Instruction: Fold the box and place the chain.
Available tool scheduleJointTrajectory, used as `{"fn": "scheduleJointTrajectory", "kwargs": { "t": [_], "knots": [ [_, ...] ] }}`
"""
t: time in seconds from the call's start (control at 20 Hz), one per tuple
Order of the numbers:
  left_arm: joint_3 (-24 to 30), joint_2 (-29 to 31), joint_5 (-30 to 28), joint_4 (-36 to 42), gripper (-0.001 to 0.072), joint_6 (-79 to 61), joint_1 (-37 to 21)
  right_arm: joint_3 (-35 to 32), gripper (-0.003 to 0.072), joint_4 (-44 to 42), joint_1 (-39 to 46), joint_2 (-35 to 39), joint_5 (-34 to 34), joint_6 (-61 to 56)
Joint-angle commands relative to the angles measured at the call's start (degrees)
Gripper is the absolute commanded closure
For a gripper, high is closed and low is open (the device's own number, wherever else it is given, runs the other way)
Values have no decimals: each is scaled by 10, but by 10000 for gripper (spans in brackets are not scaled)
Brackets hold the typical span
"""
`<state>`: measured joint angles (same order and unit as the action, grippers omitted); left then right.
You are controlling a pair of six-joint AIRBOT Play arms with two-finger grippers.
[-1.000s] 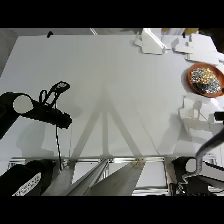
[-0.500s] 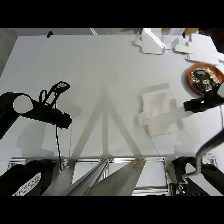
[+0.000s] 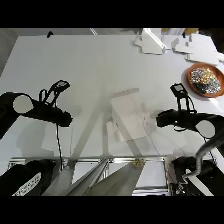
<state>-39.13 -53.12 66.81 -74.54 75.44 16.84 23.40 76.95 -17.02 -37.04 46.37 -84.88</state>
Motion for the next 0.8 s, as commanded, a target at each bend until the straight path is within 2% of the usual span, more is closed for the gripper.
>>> {"fn": "scheduleJointTrajectory", "kwargs": {
  "t": [0.0, 0.05, 0.1, 0.2, 0.3, 0.35, 0.45, 0.55, 0.75],
  "knots": [
    [0, -10, -56, 80, 412, -18, -3, -14, 669, -9, -52, 14, -24, -21],
    [0, -24, -60, 147, 281, -84, -7, -14, 669, -9, -57, 14, -24, -23],
    [0, -43, -60, 215, 255, -150, -13, -14, 669, -10, -61, 14, -24, -23],
    [0, -100, -57, 369, 248, -285, -21, -14, 669, -11, -65, 14, -24, -23],
    [-1, -170, -52, 500, 142, -400, -20, -14, 669, -11, -65, 14, -24, -23],
    [-1, -206, -49, 551, 127, -449, -20, -14, 669, -11, -65, 14, -24, -23],
    [-1, -263, -40, 609, 122, -515, -20, -14, 669, -11, -65, 14, -24, -23],
    [-1, -296, -45, 619, 79, -545, -17, -14, 669, -11, -65, 14, -24, -23],
    [-1, -307, -83, 621, 82, -565, -13, -14, 669, -11, -65, 14, -25, -23]
  ]
}}
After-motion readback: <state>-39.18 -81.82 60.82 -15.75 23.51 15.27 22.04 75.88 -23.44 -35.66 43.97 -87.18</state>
